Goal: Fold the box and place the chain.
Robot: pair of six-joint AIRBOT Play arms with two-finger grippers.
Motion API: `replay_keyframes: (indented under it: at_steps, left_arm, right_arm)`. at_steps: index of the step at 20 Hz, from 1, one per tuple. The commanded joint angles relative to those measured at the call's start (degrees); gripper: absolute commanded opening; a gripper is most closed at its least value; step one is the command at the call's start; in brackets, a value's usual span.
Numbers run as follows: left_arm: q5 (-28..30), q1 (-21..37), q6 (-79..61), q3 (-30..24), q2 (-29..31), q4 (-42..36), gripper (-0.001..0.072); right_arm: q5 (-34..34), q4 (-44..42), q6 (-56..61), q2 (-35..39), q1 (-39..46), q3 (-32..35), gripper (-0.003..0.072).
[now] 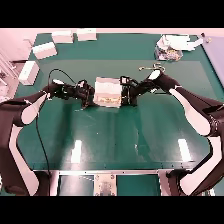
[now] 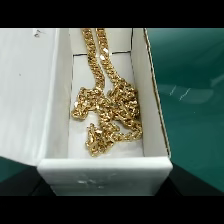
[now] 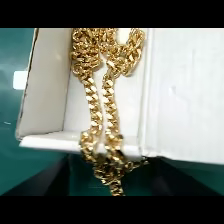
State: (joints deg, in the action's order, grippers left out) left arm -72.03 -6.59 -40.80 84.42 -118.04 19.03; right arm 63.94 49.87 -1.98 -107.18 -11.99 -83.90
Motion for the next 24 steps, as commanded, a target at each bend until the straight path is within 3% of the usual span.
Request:
replay_keyframes:
  at_steps: [1,2,3,5,6,7,10,24]
  left_arm:
    - [0.07,0.02,0.00,0.02,0.00,0.00,0.0469]
    - [0.07,0.02,0.00,0.02,0.00,0.00,0.0469]
    - [0.07,0.02,0.00,0.02,0.00,0.00,0.0469]
    - [0.07,0.02,0.00,0.02,0.00,0.00,0.0469]
    - [0.04,0.02,0.00,0.02,0.00,0.00,0.0469]
    - [0.07,0.02,0.00,0.02,0.00,0.00,0.0469]
    - [0.07,0.02,0.00,0.02,0.00,0.00,0.0469]
    - [0.04,0.02,0.00,0.02,0.00,0.00,0.0469]
  right_arm:
    - [-1.62,0.50,-0.24,-0.28,-0.15,0.02,0.0365]
    - [-1.60,0.52,-0.22,-0.28,-0.15,0.02,0.0362]
    - [-1.57,0.76,-0.20,-0.28,-0.13,0.02,0.0271]
    - [-1.57,0.92,0.00,-0.26,0.15,0.02,0.0259]
    - [-1.51,0.92,0.04,-0.26,0.28,0.02,0.0197]
    - [-1.51,0.92,0.52,-0.26,0.46,0.02,0.0185]
    - [-1.31,0.90,4.00,-0.02,0.79,0.02,0.0009]
    - [4.02,0.92,10.97,10.56,0.79,0.04,0.0009]
